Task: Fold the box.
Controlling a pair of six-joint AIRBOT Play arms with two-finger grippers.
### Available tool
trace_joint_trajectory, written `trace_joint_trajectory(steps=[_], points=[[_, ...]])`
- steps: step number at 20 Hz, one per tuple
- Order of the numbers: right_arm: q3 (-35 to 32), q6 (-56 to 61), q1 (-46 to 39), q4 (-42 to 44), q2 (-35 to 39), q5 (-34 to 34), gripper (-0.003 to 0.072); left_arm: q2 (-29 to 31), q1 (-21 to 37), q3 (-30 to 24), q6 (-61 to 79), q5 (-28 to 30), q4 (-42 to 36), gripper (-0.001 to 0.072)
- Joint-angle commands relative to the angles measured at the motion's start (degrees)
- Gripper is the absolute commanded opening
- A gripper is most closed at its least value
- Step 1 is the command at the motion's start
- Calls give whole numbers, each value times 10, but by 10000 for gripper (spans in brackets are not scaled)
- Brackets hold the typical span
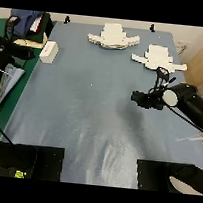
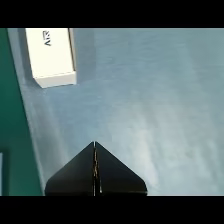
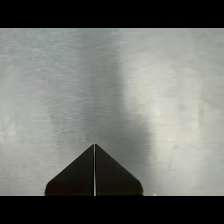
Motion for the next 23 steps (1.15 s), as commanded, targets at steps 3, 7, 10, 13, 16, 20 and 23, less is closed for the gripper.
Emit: trace_joint_trajectory(steps=[3,7,10,13,16,20,23], points=[[143,-128,0,94,-112,26,4,99,-125,0,-152,-114,22,13],[278,-185,8,130,-215,90,4,97,-278,-26,-248,-119,71,13],[327,-210,21,169,-257,89,4,94,-362,-74,-291,-39,79,13],[337,-217,36,196,-266,82,19,73,-403,-91,-296,-26,78,16],[337,-217,39,196,-265,82,19,59,-418,-91,-296,-30,78,16],[337,-217,39,196,-265,82,19,57,-421,-90,-296,-27,76,16],[337,-217,39,196,-265,82,19,57,-421,-90,-296,-27,76,17]])
